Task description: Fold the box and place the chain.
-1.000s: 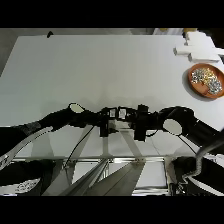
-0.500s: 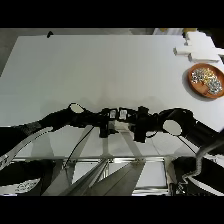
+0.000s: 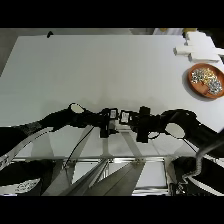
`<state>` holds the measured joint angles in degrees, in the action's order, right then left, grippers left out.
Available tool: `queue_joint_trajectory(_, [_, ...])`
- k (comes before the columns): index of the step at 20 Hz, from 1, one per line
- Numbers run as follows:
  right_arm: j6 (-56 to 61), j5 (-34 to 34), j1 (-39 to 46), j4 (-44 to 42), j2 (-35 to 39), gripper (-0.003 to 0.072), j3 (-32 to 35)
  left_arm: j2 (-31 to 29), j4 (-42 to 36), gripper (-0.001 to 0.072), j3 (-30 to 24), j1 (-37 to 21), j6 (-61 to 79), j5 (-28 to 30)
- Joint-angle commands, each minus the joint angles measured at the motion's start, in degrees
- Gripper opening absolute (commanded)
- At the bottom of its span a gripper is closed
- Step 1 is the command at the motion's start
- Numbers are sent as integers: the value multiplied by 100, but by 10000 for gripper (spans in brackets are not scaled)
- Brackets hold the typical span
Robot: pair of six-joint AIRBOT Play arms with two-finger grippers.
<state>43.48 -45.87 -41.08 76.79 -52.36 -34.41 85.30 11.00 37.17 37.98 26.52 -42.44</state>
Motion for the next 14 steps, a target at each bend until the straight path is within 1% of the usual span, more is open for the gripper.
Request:
queue_joint_trajectory(1, [59, 245, 2, 114, 52, 191, 2, -2, 17, 220, 2, -2, 7, 20])
queue_joint_trajectory(2, [160, 341, 2, 116, 52, 168, 2, -2, 17, 220, 2, -2, 7, 20])
queue_joint_trajectory(4, [175, 409, 2, 98, 52, 99, 2, -2, 17, 220, 2, -2, 7, 20])
queue_joint_trajectory(8, [175, 378, 2, 66, 50, 101, 9, -2, 17, 220, 2, -2, 7, 20])
queue_joint_trajectory(10, [170, 278, 2, -111, 50, 131, 33, -2, 17, 220, 2, -2, 7, 20])
queue_joint_trajectory(13, [162, 133, 0, -352, 50, 141, 177, -2, 17, 220, 2, -2, 7, 20])
queue_joint_trajectory(14, [162, 76, 0, -356, 50, 160, 219, -2, 15, 220, 2, -2, 7, 20])
